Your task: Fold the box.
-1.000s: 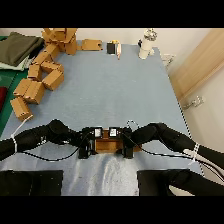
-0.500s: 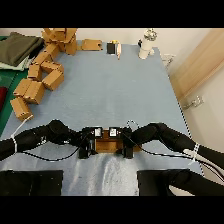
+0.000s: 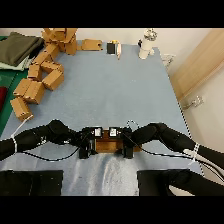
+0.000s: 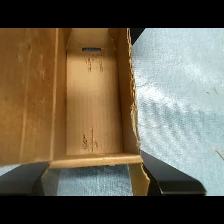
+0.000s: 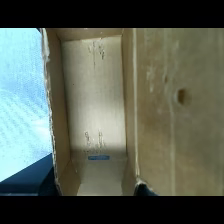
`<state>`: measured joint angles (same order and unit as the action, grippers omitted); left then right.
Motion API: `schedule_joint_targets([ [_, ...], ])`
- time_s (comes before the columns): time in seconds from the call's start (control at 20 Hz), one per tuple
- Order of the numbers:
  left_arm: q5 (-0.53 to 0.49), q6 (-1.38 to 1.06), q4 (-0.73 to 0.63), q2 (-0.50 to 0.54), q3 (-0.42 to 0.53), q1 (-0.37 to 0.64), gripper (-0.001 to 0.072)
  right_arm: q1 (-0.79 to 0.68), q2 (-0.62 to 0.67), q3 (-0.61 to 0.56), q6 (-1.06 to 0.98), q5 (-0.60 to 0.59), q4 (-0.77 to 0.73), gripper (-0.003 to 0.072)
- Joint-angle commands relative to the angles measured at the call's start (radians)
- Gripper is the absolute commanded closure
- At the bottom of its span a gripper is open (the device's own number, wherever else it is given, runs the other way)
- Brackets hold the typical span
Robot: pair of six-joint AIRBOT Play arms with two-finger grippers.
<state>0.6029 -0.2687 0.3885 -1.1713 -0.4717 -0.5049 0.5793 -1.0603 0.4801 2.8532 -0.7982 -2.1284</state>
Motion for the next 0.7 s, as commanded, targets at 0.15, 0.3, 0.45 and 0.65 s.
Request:
schedule_joint_targets([
  [0.15,-0.001,0.0,0.0,0.0,-0.001,0.0,0.0246,0.001,0.014,0.013,-0.035,-0.033,-0.007,-0.002],
  [0.3,0.0,0.0,0.0,0.0,-0.001,0.0,0.0246,0.0,0.047,0.013,-0.046,-0.053,0.011,-0.0022],
  [0.45,-0.001,0.0,0.0,0.0,-0.001,0.0,0.0246,0.0,0.059,0.013,-0.116,-0.058,0.064,-0.0022],
  [0.65,0.0,0.0,0.0,0.0,-0.001,0.0,0.0246,0.0,0.082,0.03,-0.274,-0.195,0.18,-0.0022],
])
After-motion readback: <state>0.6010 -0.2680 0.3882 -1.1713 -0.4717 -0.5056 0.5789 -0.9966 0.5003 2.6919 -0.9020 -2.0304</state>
